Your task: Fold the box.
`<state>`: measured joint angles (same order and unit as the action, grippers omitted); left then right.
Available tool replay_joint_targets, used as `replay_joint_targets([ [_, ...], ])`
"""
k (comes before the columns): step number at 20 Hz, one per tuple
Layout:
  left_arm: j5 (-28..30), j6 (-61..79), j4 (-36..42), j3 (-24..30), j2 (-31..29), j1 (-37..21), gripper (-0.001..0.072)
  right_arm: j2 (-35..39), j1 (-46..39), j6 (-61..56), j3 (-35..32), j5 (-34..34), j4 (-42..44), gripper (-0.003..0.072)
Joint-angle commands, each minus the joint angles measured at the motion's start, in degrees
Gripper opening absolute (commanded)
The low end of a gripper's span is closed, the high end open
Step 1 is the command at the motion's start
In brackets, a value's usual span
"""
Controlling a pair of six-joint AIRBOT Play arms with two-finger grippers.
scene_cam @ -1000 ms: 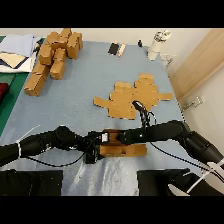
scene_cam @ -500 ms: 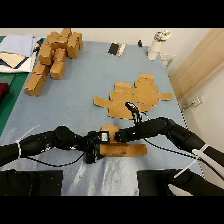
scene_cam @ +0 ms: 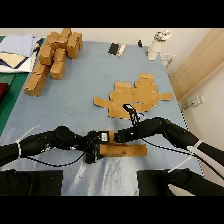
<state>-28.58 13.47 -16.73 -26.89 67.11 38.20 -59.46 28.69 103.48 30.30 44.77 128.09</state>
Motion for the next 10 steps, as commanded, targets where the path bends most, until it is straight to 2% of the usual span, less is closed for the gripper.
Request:
replay_joint_targets([
  [1,-0.07,0.0,-0.02,-0.04,0.04,0.04,0.0475,-0.11,-0.02,0.13,-0.02,0.26,-0.61,0.0001],
  [10,-0.07,0.0,-0.02,-0.04,0.04,0.04,0.0475,-0.09,0.0,0.11,-0.37,3.04,-1.11,0.0001],
])
